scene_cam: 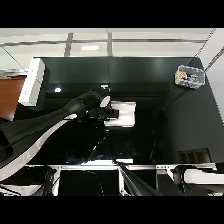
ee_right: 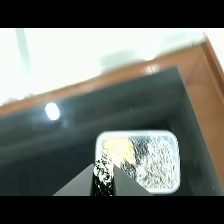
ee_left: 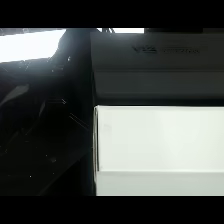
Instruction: Fold the box and place the chain.
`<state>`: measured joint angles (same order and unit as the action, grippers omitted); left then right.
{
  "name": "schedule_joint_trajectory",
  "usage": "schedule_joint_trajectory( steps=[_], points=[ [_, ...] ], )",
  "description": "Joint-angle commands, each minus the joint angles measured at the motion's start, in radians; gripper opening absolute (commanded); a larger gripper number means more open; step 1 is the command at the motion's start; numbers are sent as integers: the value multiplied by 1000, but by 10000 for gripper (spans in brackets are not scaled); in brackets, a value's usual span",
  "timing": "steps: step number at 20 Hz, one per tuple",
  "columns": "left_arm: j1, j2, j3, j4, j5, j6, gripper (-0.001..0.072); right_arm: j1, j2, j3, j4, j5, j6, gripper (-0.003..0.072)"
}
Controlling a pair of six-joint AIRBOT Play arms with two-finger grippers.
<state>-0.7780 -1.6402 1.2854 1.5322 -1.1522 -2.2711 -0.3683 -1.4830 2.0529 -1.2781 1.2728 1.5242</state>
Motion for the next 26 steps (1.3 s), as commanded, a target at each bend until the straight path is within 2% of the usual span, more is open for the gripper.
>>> schedule_joint_trajectory(
  steps=[1,4,10,16,19,23,26],
  points=[
    [1,-1,1,0,0,0,29,-21,71,1,82,-22,-14,17],
    [1,-1,1,0,0,0,29,-24,120,3,111,-21,-14,17],
    [1,-1,1,0,8,0,29,-14,268,3,298,49,-29,16],
    [1,-1,1,0,16,0,29,103,385,-7,352,123,-31,18],
    [1,-1,1,0,15,0,29,240,445,-103,369,148,-83,19],
    [1,-1,1,0,16,0,29,368,477,-260,370,267,-145,19],
    [1,-1,1,0,18,0,29,439,476,-364,391,268,-192,19]
  ],
)
